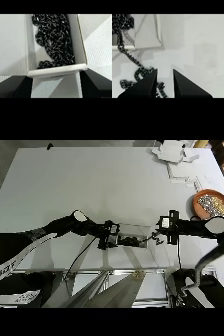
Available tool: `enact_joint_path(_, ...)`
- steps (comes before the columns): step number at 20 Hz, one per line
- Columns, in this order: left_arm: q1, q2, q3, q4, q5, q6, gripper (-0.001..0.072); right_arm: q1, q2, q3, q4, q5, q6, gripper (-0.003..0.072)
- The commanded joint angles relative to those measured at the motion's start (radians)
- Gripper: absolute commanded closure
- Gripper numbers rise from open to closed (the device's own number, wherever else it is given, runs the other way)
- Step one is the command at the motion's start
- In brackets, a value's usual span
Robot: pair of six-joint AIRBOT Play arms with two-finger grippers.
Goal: Fold the box and place the chain.
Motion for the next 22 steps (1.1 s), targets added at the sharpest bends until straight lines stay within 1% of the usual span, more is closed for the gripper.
enact_joint_path(1,0.001,0.001,0.001,0.0,0.0,0.0,0.0437,-0.017,-0.065,-0.004,-0.012,-0.007,-0.037,0.0456)
enact_joint_path(3,0.001,0.001,0.001,0.0,0.0,0.0,0.0437,-0.017,-0.094,-0.004,-0.012,-0.012,-0.038,0.0385)
enact_joint_path(6,0.001,0.001,0.001,0.0,0.0,0.0,0.0437,-0.01,-0.133,-0.004,-0.012,-0.013,-0.042,0.0385)
enact_joint_path(11,0.001,0.001,0.001,0.0,0.0,0.0,0.0437,0.079,-0.218,-0.004,-0.014,-0.006,-0.044,0.0387)
enact_joint_path(13,0.001,0.001,0.001,0.0,0.0,0.0,0.0437,0.091,-0.239,-0.004,-0.026,0.003,-0.044,0.039)
enact_joint_path(18,0.001,0.001,0.001,0.0,0.0,0.0,0.0437,0.09,-0.202,-0.004,-0.138,0.078,-0.017,0.0392)
enact_joint_path(20,0.001,0.001,0.001,0.0,0.0,0.0,0.0437,0.09,-0.191,-0.006,-0.138,0.079,0.0,0.0394)
enact_joint_path(22,0.001,0.001,0.001,0.0,0.0,0.0,0.0437,0.09,-0.192,-0.023,-0.115,0.048,-0.003,0.0396)
